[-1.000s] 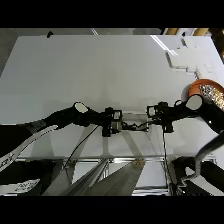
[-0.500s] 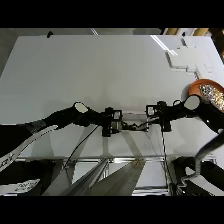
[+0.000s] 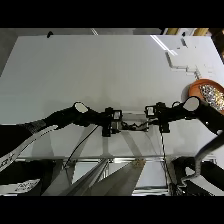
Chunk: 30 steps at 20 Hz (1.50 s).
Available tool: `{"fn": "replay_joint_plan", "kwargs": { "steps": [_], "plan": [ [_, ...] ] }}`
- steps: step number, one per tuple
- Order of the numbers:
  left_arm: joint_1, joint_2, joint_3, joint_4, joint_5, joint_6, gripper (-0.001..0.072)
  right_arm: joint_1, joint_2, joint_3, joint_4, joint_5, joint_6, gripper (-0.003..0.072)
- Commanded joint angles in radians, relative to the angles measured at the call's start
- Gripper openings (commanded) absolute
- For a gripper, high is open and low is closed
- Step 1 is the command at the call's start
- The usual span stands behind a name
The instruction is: Fold the box and place the chain.
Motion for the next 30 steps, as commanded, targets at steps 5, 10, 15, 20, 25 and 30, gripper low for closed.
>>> {"fn": "replay_joint_plan", "kwargs": {
  "steps": [5,10,15,20,25,30],
  "plan": [
    [0.0,0.0,0.0,0.0,0.0,0.0,0.0273,-0.001,0.039,-0.024,-0.059,0.035,0.007,0.0147],
    [0.0,0.0,0.0,0.0,0.0,0.0,0.0273,-0.001,0.058,-0.027,-0.048,0.023,-0.002,0.0096],
    [0.0,0.0,0.0,0.0,0.0,0.0,0.0273,-0.001,0.014,-0.027,-0.018,-0.027,-0.031,0.0104],
    [0.0,0.0,0.0,0.0,0.0,0.0,0.0273,-0.001,0.0,-0.027,0.02,-0.061,-0.032,0.0189],
    [0.0,0.0,0.0,0.0,0.0,0.0,0.0273,0.004,0.011,-0.028,0.034,0.006,-0.051,0.0014],
    [0.0,0.0,0.0,0.0,0.0,0.0,0.0273,0.063,0.211,-0.028,-0.005,0.069,0.187,0.0016]
  ]
}}
